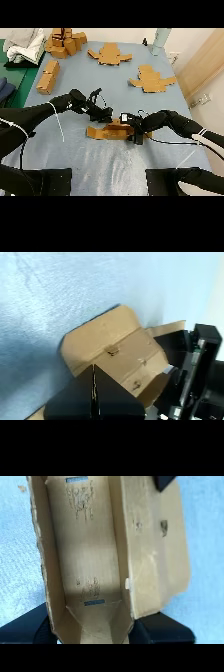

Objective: Fold the box.

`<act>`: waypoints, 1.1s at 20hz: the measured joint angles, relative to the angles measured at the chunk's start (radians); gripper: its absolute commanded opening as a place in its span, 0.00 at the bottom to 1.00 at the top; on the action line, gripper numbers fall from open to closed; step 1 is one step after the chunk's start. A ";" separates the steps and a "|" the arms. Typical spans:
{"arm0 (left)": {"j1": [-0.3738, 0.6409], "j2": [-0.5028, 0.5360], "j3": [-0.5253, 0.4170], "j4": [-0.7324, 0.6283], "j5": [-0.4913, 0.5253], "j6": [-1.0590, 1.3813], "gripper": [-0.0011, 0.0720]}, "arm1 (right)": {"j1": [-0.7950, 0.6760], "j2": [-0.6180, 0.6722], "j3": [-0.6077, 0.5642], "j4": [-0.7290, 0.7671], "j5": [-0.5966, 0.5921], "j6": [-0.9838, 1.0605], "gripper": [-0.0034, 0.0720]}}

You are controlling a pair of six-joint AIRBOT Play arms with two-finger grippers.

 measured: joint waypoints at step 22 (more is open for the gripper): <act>-0.067 0.764 -0.341 0.029 -0.101 0.404 0.52 | 0.000 0.000 0.000 0.000 -0.001 0.000 0.73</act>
